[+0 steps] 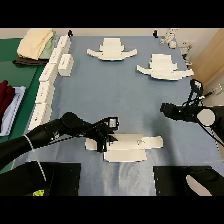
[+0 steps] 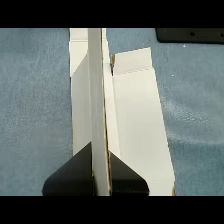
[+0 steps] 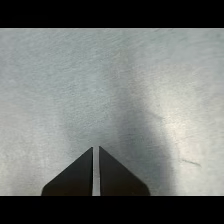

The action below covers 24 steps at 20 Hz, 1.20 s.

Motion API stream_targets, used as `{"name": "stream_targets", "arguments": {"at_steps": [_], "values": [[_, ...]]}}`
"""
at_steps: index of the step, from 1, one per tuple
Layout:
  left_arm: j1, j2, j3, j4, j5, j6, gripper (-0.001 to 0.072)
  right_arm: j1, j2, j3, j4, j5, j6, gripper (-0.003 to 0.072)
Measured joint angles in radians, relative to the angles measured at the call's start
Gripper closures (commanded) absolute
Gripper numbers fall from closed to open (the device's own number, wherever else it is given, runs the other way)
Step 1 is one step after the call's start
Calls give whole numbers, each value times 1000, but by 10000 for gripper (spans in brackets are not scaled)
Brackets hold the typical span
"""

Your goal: Fold the box.

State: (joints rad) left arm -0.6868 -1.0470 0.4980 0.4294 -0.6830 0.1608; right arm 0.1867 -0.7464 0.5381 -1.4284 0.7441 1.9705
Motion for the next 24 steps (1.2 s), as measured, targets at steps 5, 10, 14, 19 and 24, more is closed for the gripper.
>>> {"name": "stream_targets", "arguments": {"at_steps": [5, 10, 14, 19, 24], "values": [[31, -1, 21, 3, -10, -4, 691, 0, 0, 0, 16, 6, -14, 630], [43, -6, 34, 0, -28, -4, 692, 0, 0, 0, 20, 6, -19, 630], [45, -34, 38, -8, -55, -4, 691, 0, 0, 0, 21, 6, -19, 630], [45, -67, 38, -12, -83, -5, 691, 0, 0, 0, 23, 8, -19, 630], [45, -76, 39, -7, -83, -5, 691, 0, 0, 0, 58, 35, -50, 687]]}}
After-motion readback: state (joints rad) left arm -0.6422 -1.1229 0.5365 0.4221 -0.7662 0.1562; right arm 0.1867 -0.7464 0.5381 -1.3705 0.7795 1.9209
